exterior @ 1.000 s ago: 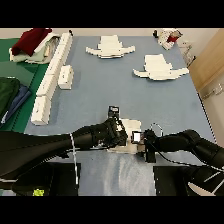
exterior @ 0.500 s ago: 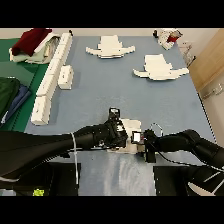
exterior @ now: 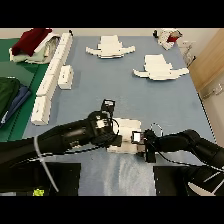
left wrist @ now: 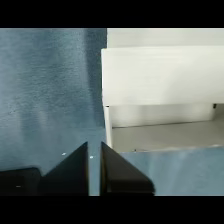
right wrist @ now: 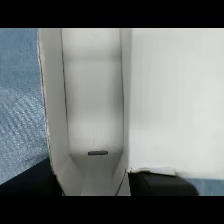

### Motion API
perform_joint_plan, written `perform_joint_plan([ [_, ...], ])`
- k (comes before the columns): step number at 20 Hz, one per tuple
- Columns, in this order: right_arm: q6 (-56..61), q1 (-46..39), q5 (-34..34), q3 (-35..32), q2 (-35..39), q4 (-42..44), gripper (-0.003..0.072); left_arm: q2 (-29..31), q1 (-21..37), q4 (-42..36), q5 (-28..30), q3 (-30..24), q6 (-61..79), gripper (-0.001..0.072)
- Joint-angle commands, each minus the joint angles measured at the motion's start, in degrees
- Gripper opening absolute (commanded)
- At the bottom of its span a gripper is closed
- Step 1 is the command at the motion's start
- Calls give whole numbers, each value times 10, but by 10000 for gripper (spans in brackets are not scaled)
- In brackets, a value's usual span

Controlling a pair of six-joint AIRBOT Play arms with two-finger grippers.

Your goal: Fold the box.

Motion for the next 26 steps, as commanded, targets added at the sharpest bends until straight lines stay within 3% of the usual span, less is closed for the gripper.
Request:
perform_joint_plan([
  [1, 0, 1, 0, 0, 0, 0, 447, 64, 2, 4, -42, 0, 78, 14],
  [8, 0, 1, 0, 0, 0, 0, 447, 90, 47, 9, -28, -4, 313, 13],
  [11, 0, 1, 0, 0, 0, 0, 447, 140, 129, -60, 76, -57, 490, 12],
  [14, 0, 1, 0, 0, 0, 0, 448, 189, 224, -166, 129, -126, 828, 15],
  [15, 0, 1, 0, 0, 0, 0, 447, 197, 256, -203, 134, -148, 930, 214],
  [16, 0, 1, 0, 0, 0, 0, 447, 199, 284, -239, 150, -167, 996, 692],
  [21, 0, 1, 0, 0, 0, 0, 447, 197, 369, -374, 227, -273, 1187, 698],
  [26, 0, 1, 0, 0, 0, 0, 447, 196, 363, -569, 297, -378, 1486, 698],
])
